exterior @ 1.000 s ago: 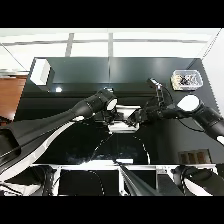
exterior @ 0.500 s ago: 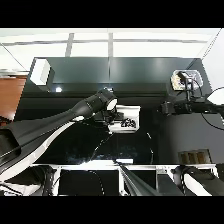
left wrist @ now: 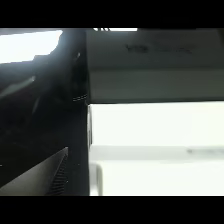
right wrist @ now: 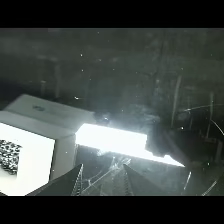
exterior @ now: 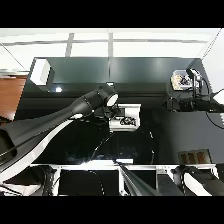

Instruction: Fold the box and place the chain.

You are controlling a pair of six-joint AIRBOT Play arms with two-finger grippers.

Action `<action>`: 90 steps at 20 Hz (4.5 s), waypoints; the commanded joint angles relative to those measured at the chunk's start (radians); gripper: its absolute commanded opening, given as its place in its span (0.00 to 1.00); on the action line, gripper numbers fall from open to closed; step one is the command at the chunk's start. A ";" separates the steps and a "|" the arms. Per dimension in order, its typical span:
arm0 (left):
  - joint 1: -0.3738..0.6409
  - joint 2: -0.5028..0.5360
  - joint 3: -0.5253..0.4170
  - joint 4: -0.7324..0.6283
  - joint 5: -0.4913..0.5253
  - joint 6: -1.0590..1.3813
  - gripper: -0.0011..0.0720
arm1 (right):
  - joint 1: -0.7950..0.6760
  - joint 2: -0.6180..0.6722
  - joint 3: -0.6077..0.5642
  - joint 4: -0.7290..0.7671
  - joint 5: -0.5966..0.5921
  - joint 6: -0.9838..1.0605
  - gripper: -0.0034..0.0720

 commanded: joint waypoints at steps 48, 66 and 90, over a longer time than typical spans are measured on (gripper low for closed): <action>0.373 0.147 -0.549 -0.976 0.355 2.556 0.99 | 0.020 0.000 0.000 -0.018 0.094 0.064 0.45; 0.306 0.147 -0.549 -0.958 0.422 2.551 0.47 | 0.030 -0.006 0.000 0.080 -0.003 0.082 0.85; 0.306 0.147 -0.549 -0.958 0.433 2.540 0.47 | 0.326 -0.224 0.128 0.222 0.118 -0.862 0.97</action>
